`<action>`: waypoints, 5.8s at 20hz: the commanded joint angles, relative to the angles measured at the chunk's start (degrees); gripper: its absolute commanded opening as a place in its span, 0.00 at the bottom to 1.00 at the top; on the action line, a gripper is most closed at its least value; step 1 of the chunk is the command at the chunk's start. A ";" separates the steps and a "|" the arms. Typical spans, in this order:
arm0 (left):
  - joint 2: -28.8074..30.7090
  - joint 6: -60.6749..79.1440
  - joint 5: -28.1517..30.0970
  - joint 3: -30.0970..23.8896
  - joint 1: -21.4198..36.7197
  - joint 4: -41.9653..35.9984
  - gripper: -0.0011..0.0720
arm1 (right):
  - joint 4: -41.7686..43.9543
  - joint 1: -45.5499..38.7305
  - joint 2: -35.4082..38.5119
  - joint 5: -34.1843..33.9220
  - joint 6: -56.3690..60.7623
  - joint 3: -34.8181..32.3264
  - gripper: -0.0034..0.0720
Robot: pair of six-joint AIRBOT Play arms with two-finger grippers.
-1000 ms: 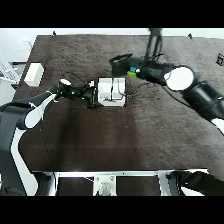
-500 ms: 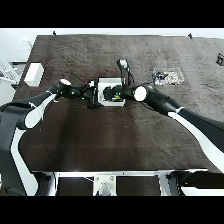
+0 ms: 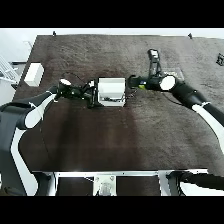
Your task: Fold the box and place the chain.
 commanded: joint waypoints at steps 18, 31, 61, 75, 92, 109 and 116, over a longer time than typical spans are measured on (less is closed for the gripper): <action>0.00 0.02 0.44 0.02 0.02 0.02 0.50 | 18.12 -4.98 -14.58 12.09 -88.17 -0.35 0.87; 0.00 0.02 0.55 0.02 0.02 0.02 0.50 | 18.08 -4.52 -19.93 17.25 -89.09 5.18 0.92; 0.00 0.00 0.50 0.02 0.02 0.02 0.50 | 19.19 -5.05 -0.63 15.06 -65.51 6.19 0.06; 0.00 0.00 0.50 0.02 0.02 0.02 0.50 | 27.04 9.05 -1.55 3.87 -65.33 6.16 0.06; 0.00 0.00 0.50 0.02 0.02 0.02 0.50 | 26.80 0.46 -7.58 6.62 -62.16 6.16 0.70; 0.00 0.00 0.52 0.02 0.02 0.02 0.50 | 24.04 -9.20 -17.09 13.73 -77.90 1.29 0.70; 0.00 0.00 0.55 0.02 0.02 0.02 0.50 | 24.02 -6.97 -18.38 12.00 -82.64 3.19 0.70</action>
